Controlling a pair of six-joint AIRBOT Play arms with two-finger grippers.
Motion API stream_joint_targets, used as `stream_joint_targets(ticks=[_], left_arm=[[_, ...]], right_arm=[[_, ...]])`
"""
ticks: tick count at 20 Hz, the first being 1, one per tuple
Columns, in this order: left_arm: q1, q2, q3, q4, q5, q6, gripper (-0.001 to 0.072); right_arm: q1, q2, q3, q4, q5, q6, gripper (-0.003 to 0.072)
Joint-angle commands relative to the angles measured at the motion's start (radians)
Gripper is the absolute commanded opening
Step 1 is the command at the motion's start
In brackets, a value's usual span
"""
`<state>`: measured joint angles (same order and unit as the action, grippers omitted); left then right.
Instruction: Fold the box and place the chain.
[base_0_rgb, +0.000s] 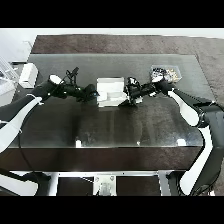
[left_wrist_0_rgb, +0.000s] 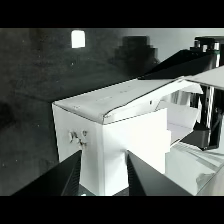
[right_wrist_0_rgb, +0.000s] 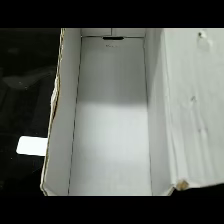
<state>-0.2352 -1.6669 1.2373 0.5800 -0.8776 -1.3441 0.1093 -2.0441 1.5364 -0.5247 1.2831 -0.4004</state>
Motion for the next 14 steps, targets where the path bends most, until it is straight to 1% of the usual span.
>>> stream_joint_targets(ticks=[1, 10, 12, 14], left_arm=[[-0.021, 0.001, 0.030, 0.102, 0.003, -0.163, 0.0339], [-0.057, 0.000, 0.031, 0.137, 0.014, -0.206, 0.0338], [-0.065, 0.000, 0.034, 0.158, 0.017, -0.228, 0.0339], [-0.070, 0.000, 0.058, 0.210, 0.004, -0.267, 0.0339]], right_arm=[[0.000, 0.000, 0.000, 0.000, 0.000, 0.000, 0.0579], [0.000, 0.000, 0.000, 0.000, 0.000, 0.000, 0.0579], [0.000, 0.000, 0.000, 0.000, 0.000, 0.000, 0.0579], [0.000, 0.000, 0.000, 0.000, 0.000, 0.000, 0.0579]])
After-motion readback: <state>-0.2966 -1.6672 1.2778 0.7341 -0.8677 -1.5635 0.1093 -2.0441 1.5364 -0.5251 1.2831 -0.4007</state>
